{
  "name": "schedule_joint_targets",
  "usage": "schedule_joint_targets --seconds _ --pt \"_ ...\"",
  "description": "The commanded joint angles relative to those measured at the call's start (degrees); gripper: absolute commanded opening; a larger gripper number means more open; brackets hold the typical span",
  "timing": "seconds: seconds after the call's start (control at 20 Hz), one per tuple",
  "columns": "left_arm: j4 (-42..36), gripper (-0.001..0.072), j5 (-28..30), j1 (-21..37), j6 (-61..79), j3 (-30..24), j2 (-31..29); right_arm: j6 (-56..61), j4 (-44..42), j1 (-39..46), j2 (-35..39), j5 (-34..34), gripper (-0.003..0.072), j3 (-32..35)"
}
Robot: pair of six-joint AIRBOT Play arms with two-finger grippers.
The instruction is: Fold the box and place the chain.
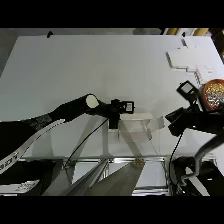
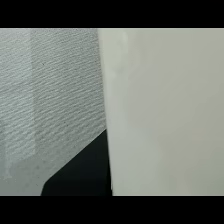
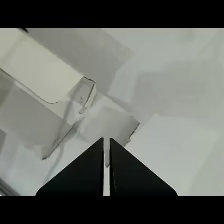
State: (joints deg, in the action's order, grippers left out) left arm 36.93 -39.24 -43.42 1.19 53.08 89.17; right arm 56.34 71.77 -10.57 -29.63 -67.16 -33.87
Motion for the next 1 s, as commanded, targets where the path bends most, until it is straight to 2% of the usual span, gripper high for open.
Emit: schedule_joint_targets --seconds 0.0,0.35,0.6,0.8,0.95 --pt "0.0 0.0013 0.0 0.0 0.0 0.0 0.0 -11.3 0.0 -5.0 -0.2 -0.8 0.0014 0.2" --pt "0.0 0.0013 0.0 0.0 0.0 0.0 0.0 -12.9 -0.7 -7.6 -0.5 -6.8 0.0016 0.4" --pt "0.0 0.0013 0.0 0.0 0.0 0.0 0.0 -13.0 -2.9 -7.6 -0.5 -7.3 0.0016 0.4" --pt "0.0 0.0013 0.0 0.0 0.0 0.0 0.0 -19.8 -0.4 -7.6 -0.5 -6.0 0.0017 2.6" --pt "0.0 0.0013 0.0 0.0 0.0 0.0 0.0 -24.3 4.0 -12.3 -0.2 -1.6 0.0027 7.5"
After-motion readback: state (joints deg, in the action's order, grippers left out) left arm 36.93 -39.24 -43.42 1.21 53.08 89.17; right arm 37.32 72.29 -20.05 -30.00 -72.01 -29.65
